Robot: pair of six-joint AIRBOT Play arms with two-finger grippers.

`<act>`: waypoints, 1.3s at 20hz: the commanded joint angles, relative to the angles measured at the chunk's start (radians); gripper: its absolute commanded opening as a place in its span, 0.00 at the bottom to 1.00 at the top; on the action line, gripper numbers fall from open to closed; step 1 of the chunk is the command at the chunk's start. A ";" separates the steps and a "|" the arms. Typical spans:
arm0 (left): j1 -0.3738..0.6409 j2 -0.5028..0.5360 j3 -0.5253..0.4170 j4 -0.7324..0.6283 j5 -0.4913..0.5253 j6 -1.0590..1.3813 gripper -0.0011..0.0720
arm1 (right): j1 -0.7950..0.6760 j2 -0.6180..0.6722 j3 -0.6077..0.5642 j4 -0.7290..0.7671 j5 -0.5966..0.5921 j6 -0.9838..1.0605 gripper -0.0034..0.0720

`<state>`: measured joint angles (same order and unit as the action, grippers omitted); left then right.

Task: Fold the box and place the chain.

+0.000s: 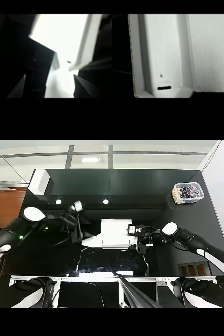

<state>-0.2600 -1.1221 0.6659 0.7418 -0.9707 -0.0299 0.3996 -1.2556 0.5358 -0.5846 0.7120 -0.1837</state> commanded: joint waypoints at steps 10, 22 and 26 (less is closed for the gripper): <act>-0.200 -0.126 -0.010 -0.027 0.128 0.071 0.54 | 0.001 -0.001 0.000 0.000 0.000 0.000 0.44; -0.227 -0.230 -0.011 -0.219 0.137 0.044 0.20 | 0.001 -0.001 0.000 0.000 0.000 0.000 0.44; -0.226 -0.228 -0.010 -0.218 0.151 0.048 0.53 | 0.001 -0.001 0.000 0.000 0.000 0.000 0.44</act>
